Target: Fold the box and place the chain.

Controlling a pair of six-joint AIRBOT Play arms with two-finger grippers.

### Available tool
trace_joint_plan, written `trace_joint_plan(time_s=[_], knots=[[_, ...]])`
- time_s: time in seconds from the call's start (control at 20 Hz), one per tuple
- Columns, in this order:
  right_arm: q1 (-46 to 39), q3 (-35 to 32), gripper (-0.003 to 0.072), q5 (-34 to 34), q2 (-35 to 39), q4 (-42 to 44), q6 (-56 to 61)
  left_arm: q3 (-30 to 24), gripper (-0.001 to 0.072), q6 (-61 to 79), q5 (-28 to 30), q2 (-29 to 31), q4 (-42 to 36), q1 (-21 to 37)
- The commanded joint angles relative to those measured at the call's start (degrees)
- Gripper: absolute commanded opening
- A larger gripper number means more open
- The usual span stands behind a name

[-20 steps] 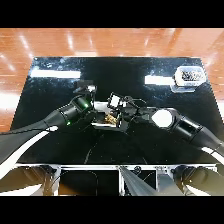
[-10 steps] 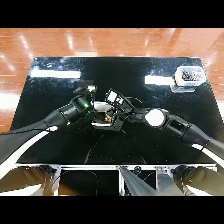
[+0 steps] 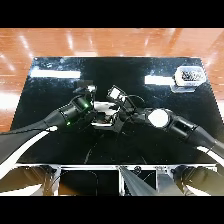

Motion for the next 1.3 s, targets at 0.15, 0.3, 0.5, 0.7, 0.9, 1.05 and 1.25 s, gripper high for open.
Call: trace_joint_plan(time_s=[0.15,0.3,0.5,0.7,0.9,1.05,1.25], knots=[[-3.98,0.07,0.0543,11.17,7.02,-9.97,19.45,0.13,0.0027,0.00,-0.70,-0.04,-0.96,-0.02],[-8.46,0.04,0.0545,28.55,7.82,-13.00,31.80,0.13,0.0027,0.02,-1.31,-0.04,-2.82,0.00],[-11.96,0.02,0.0544,43.32,7.82,-13.73,37.51,0.15,0.0027,0.00,-1.36,-0.02,-3.19,0.00],[-12.20,0.02,0.0544,42.40,7.82,-13.29,39.78,0.15,0.0027,0.02,-1.31,-0.02,-4.74,-0.02],[-12.20,0.00,0.0544,40.68,7.82,-13.42,39.91,0.72,0.0028,0.07,-0.63,0.07,-4.70,0.02],[-12.20,0.00,0.0544,40.15,7.80,-13.42,39.91,3.19,0.0032,0.59,0.31,0.28,-4.15,0.04],[-12.20,0.00,0.0544,40.13,7.82,-13.40,39.93,5.55,0.0351,2.01,0.85,0.28,-4.35,0.09]])
